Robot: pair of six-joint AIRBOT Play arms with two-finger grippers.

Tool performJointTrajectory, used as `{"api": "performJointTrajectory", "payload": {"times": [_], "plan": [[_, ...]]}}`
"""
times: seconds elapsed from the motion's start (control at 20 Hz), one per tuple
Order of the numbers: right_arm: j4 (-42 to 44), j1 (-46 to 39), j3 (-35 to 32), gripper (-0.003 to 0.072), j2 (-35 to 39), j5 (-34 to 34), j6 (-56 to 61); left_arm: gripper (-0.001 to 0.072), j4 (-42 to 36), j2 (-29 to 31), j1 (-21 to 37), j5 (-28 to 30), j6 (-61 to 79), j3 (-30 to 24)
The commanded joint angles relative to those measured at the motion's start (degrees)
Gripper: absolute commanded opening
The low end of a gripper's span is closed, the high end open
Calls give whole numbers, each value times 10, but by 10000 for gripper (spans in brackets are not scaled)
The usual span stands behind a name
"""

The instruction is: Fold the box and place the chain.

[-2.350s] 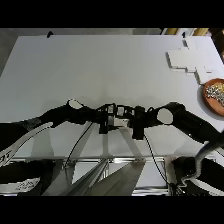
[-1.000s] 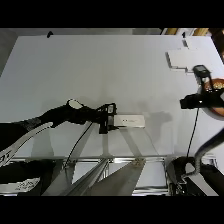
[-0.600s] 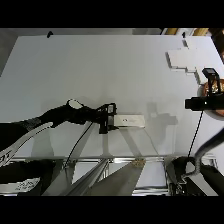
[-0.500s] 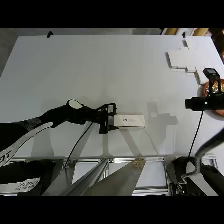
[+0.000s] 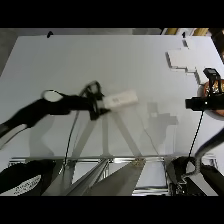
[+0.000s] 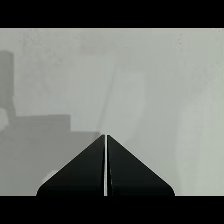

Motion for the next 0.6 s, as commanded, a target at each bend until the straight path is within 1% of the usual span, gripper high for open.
{"api": "performJointTrajectory", "payload": {"times": [0.0,0.1,0.2,0.25,0.3,0.35,0.45,0.55], "plan": [[0,0,0,21,0,0,0,288,233,120,124,57,-347,1],[0,0,0,21,0,0,0,272,398,183,216,43,-522,1],[0,0,0,21,0,0,0,270,540,233,309,18,-652,1],[0,0,0,21,0,0,0,270,598,250,358,5,-705,1],[0,0,0,21,0,0,0,270,640,259,403,-7,-749,1],[0,0,0,21,0,0,0,270,668,263,452,-18,-793,1],[0,0,0,21,0,0,0,270,675,257,545,-35,-850,0],[0,0,0,21,0,0,0,270,675,238,606,-51,-910,0]]}}
